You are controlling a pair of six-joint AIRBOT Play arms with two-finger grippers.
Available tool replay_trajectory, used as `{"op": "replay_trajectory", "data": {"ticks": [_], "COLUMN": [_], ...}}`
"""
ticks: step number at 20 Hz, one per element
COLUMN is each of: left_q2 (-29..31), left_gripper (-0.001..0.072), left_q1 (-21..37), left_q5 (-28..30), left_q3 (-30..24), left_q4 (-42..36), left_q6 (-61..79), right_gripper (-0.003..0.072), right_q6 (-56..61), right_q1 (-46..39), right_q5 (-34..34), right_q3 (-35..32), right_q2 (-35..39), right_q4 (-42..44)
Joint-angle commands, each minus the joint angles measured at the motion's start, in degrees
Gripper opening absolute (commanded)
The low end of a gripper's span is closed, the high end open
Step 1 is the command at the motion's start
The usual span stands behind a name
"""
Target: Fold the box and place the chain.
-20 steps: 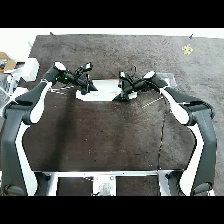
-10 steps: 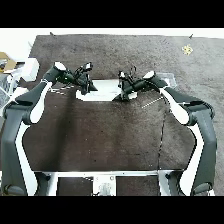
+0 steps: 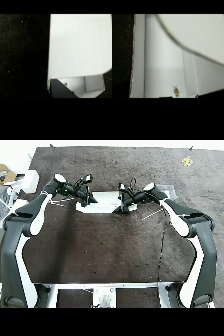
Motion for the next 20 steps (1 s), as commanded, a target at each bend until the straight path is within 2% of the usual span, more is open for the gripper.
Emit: {"op": "replay_trajectory", "data": {"ticks": [1, 4, 5, 6, 7, 11, 15, 18, 20], "left_q2": [-0.02, -0.02, -0.02, -0.02, 0.02, 1.29, 5.53, 7.19, 7.17], "left_gripper": [0.0011, 0.0012, 0.0061, 0.0316, 0.0358, 0.0351, 0.0351, 0.0351, 0.0350], "left_q1": [0.04, 0.04, 0.04, 0.04, 0.07, 0.92, 4.96, 7.21, 6.73], "left_q5": [0.02, -0.24, -0.59, -0.61, -0.66, -3.87, -8.57, -14.12, -15.98], "left_q3": [0.07, 0.07, 0.07, 0.07, 0.09, 0.09, 0.07, 0.07, 0.02], "left_q4": [-0.04, -1.46, -1.88, -3.08, -4.07, -4.24, -4.52, -9.70, -11.50], "left_q6": [0.02, -0.17, -0.04, -0.04, -0.04, -2.32, -8.70, -14.71, -17.62], "right_gripper": [0.0426, 0.0426, 0.0426, 0.0427, 0.0426, 0.0426, 0.0426, 0.0426, 0.0426], "right_q6": [0.02, 0.00, 0.00, 0.02, 0.00, 0.02, 0.02, 0.00, 0.02], "right_q1": [-0.02, -0.02, -0.02, -0.02, -0.02, -0.02, -0.02, -0.02, -0.02], "right_q5": [0.02, 0.02, 0.02, 0.02, 0.02, 0.02, 0.02, 0.02, 0.04], "right_q3": [-0.02, 0.00, -0.02, 0.00, -0.02, -0.02, -0.02, 0.00, 0.00], "right_q2": [-0.02, -0.02, -0.04, -0.02, -0.04, -0.02, -0.02, -0.04, -0.04], "right_q4": [0.00, 0.00, 0.00, 0.00, -0.02, 0.00, -0.02, 0.00, 0.00]}}
